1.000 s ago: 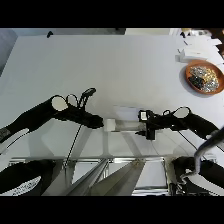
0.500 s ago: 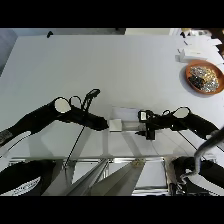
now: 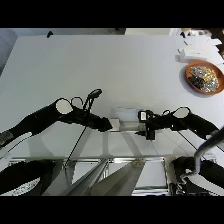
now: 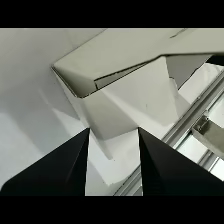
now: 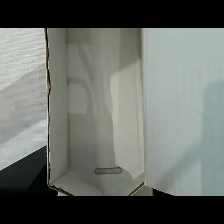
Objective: Fold the box and place the chain.
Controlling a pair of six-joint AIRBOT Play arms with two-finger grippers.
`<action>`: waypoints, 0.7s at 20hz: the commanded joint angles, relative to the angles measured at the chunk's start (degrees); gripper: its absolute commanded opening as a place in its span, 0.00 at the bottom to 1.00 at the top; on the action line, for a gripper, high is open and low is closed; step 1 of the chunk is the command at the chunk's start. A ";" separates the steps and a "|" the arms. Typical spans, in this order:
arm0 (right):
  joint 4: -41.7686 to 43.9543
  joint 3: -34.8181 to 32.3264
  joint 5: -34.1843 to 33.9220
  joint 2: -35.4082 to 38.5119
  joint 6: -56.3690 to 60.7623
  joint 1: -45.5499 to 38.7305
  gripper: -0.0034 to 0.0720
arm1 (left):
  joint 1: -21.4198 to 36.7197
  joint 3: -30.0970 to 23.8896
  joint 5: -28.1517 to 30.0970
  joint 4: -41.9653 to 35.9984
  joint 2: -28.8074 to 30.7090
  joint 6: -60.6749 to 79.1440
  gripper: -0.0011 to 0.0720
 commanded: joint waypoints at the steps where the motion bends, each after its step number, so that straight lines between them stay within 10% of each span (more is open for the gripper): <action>1: 0.00 0.02 0.04 0.02 0.04 0.00 0.58 | -1.55 0.00 3.17 -0.15 0.02 -0.39 0.49; 14: 0.02 0.02 0.04 0.02 0.04 0.00 0.58 | -7.54 3.58 9.07 15.52 -0.83 -16.11 0.56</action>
